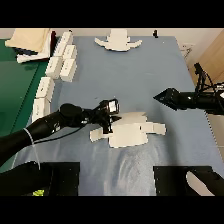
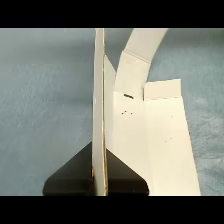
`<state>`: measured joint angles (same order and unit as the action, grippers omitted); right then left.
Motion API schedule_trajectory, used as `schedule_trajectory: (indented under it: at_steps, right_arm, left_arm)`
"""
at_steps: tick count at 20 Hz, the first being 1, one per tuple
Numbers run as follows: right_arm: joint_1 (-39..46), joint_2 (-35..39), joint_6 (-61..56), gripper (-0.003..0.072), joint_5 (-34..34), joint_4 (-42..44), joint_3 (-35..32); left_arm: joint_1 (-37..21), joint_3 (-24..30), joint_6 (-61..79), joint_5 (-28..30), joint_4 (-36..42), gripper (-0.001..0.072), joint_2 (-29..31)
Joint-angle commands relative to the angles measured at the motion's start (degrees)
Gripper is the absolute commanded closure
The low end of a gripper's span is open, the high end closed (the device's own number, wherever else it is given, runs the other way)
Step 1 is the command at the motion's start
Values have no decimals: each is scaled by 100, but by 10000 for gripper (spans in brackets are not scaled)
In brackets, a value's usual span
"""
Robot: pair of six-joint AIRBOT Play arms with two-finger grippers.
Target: Fold the box.
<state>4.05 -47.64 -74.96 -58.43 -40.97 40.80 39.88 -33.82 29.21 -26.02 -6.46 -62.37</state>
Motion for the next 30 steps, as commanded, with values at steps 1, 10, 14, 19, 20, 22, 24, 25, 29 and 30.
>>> schedule_trajectory:
  at_steps: [1, 10, 14, 19, 20, 22, 24, 25, 29, 30]
  right_arm:
    - [11, -79, -133, 336, 33, 4, 48]
    - [-208, -122, -107, 335, 0, 11, 48]
    - [-433, -122, -109, 336, 0, -42, 48]
    - [-479, -122, -109, 337, 44, -42, 48]
    - [-479, -122, -109, 337, 61, -42, 48]
    - [-479, -122, -109, 337, 96, -42, 48]
    - [-479, -122, -109, 337, 162, -39, 48]
    - [-481, -122, -111, 337, 197, -35, 48]
    - [-485, -122, -111, 336, 240, -33, 48]
    - [-487, -122, -111, 337, 247, -31, 48]
  left_arm:
    - [337, 538, 1624, 348, 979, 703, 129]
    - [337, 680, 1644, 337, 1165, 701, -560]
    - [337, 682, 1639, 334, 1165, 700, -555]
    - [332, 389, 2323, 931, 1117, 700, 55]
    - [332, 284, 2887, 1027, 1121, 701, 223]
    - [332, 120, 3493, 1058, 1305, 702, 522]
    - [337, 140, 3403, 981, 1460, 702, 629]
    - [337, 229, 3379, 901, 1467, 702, 612]
    - [337, 675, 3405, 785, 1655, 703, 299]
    - [337, 754, 3458, 778, 1764, 703, 186]
